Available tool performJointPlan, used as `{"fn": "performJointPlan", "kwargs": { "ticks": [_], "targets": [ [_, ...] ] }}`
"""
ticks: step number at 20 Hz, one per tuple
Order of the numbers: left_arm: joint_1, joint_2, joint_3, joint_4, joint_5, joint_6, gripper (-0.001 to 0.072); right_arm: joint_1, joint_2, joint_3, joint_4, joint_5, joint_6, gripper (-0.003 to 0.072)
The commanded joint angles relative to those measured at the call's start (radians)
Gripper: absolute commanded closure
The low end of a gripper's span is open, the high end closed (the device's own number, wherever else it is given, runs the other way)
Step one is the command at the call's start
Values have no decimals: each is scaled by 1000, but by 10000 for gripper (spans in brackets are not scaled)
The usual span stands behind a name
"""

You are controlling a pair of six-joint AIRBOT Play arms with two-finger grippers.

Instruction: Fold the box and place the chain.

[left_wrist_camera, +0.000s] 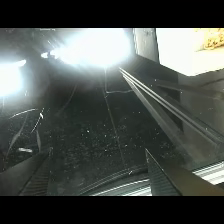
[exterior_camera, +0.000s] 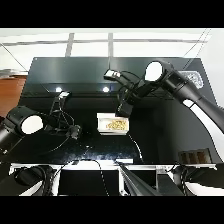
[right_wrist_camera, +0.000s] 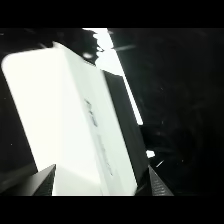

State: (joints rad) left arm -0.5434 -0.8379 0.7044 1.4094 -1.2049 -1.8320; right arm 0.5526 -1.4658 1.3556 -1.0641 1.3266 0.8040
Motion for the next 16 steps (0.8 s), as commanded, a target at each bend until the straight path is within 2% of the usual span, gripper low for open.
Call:
{"fn": "performJointPlan", "kwargs": {
  "ticks": [1,6,16],
  "targets": [
    [1,-1,0,4,7,-2,9,42,-8,-4,10,5,-48,-25],
    [2,0,0,84,-80,-36,10,58,-9,-50,10,26,-41,-25],
    [1,-1,0,69,-26,-61,11,58,-10,-86,4,15,-41,-23]
  ]
}}
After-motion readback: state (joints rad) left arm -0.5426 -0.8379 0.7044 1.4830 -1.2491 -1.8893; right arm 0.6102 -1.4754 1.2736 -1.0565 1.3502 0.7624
